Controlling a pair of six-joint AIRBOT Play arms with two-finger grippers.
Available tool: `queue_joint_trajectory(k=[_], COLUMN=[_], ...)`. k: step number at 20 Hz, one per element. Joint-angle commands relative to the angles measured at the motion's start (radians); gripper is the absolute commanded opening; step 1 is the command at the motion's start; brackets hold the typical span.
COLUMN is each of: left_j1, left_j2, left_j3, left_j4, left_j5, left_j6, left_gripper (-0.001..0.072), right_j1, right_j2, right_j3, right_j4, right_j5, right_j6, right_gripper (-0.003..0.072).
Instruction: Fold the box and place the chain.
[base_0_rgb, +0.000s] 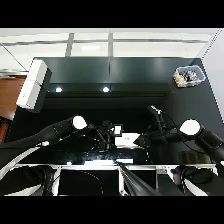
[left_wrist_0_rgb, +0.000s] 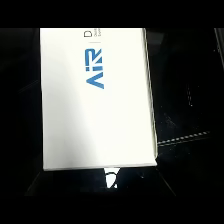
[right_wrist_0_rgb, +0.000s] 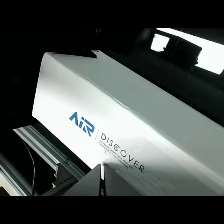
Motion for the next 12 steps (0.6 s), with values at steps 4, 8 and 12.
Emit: queue_joint_trajectory(k=[4, 8, 12], left_j1=[0.000, 0.000, 0.000], left_j2=[0.000, 0.000, 0.004], left_j3=[0.000, 0.000, 0.002], left_j4=[0.000, 0.000, -0.023], left_j5=[0.000, 0.000, -0.043], left_j6=[0.000, 0.000, 0.000], left_gripper=[0.0401, 0.0401, 0.0402], right_j1=[0.000, 0.000, -0.001], right_j2=[-0.009, -0.009, 0.004], right_j3=[-0.001, -0.001, 0.018], right_j4=[-0.060, -0.061, -0.050], right_j5=[-0.026, -0.026, 0.024], right_j6=[0.033, 0.033, 0.002], right_gripper=[0.0034, 0.0035, 0.0035])
